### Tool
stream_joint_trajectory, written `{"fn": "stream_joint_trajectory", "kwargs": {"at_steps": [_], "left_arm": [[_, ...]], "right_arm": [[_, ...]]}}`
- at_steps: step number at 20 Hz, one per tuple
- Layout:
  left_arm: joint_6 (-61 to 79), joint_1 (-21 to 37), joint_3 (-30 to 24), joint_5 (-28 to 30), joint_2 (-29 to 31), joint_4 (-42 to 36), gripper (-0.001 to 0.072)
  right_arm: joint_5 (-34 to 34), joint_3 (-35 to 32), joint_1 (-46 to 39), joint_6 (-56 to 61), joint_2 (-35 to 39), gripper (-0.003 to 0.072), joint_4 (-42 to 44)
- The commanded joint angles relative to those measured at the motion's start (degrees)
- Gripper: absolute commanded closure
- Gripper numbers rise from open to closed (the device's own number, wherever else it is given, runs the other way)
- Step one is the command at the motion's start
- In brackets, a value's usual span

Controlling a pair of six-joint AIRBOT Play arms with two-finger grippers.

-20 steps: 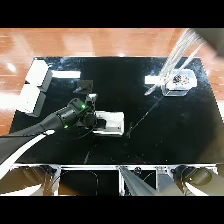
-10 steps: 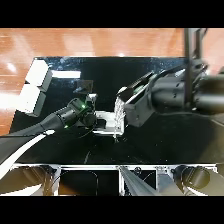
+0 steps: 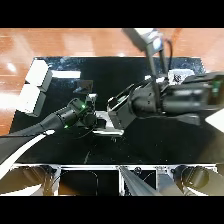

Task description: Fold the box and place the chain.

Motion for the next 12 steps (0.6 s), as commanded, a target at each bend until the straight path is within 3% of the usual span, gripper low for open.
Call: {"fn": "stream_joint_trajectory", "kwargs": {"at_steps": [1,6,12], "left_arm": [[0.0,0.0,0.04,-0.07,0.0,0.0,0.0687],[0.0,0.0,0.04,-0.04,0.0,-0.02,0.0687],[0.0,0.0,0.04,-0.04,0.0,-0.02,0.0687]], "right_arm": [[-1.55,-3.69,0.07,-0.5,-1.84,0.0657,0.28],[-4.92,-8.98,-2.45,-0.5,-4.87,0.0657,-0.15],[-5.75,-9.35,-7.06,-0.83,-7.06,0.0656,-0.74]]}}
